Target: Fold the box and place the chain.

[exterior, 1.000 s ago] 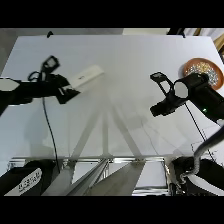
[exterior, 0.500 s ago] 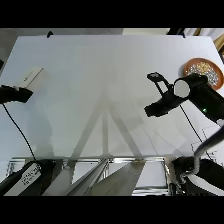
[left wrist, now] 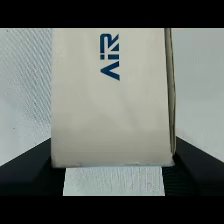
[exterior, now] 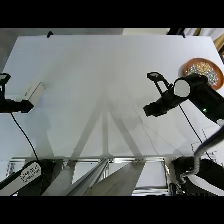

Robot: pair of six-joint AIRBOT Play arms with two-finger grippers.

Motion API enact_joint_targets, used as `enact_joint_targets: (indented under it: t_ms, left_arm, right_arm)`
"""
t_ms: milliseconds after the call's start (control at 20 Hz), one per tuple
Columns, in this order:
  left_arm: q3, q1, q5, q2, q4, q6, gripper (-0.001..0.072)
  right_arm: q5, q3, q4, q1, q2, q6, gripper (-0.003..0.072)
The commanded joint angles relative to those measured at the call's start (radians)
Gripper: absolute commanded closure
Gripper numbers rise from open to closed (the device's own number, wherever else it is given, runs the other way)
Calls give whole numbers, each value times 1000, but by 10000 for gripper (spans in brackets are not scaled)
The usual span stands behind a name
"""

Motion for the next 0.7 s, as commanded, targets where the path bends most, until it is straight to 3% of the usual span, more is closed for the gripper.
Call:
enact_joint_targets:
  t_ms: [0, 100, 150, 250, 300, 650]
  left_arm:
    - [-16, 0, -5, 0, 31, -18, 463]
    - [-16, 0, 5, 24, 31, -17, 138]
    - [-16, 0, 11, 39, 31, -17, 60]
    - [-16, -4, 31, 84, 31, -17, 55]
    - [-16, -13, 46, 119, 27, -16, 9]
    - [-16, -110, 45, 392, 25, -16, 14]
  right_arm:
    - [-1, 1, 2, 0, 1, 0, 673]
    - [-1, 1, 2, 0, 1, 0, 673]
    - [-1, 1, 2, 0, 1, 0, 673]
    - [-1, 1, 2, 0, 1, 0, 673]
    - [-1, 1, 2, 0, 1, 0, 673]
    - [-1, 1, 2, 0, 1, 0, 673]
